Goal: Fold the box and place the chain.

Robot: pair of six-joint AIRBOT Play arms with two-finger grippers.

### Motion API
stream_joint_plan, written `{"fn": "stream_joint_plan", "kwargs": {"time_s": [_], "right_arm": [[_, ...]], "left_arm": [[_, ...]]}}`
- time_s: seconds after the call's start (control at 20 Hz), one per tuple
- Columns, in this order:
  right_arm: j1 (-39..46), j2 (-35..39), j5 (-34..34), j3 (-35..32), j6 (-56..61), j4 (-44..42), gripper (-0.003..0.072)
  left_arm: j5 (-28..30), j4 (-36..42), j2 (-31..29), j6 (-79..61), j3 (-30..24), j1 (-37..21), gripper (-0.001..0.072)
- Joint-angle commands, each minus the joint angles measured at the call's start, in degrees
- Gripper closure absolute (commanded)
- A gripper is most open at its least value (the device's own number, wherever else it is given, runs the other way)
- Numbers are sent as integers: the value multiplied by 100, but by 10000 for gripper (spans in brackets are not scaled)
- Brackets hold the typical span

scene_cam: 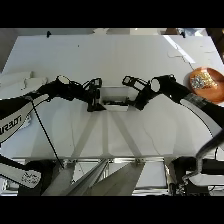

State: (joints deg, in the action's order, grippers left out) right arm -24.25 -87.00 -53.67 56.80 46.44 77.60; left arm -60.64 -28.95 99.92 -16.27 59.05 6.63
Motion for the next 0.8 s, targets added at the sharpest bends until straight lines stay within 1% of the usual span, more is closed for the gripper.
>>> {"fn": "stream_joint_plan", "kwargs": {"time_s": [0.0, 0.15, 0.3, 0.4, 0.6, 0.75], "right_arm": [[4, 538, 52, 24, 55, -74, 671], [4, 1093, 216, 24, 118, -496, 671], [4, 1357, 343, 83, 109, -1145, 671], [2, 1373, 363, 136, 4, -1674, 671], [-168, 1366, 417, 136, -750, -2669, 674], [-363, 1346, 785, 136, -929, -3165, 675]], "left_arm": [[2, -2, 0, 0, 4, 0, 346], [2, 0, 0, -2, 4, 0, 346], [0, 0, 0, -2, 4, 0, 346], [2, 0, 0, -2, 4, 0, 346], [2, 0, 0, 0, 4, 0, 346], [2, 0, 0, -2, 4, 0, 346]]}}
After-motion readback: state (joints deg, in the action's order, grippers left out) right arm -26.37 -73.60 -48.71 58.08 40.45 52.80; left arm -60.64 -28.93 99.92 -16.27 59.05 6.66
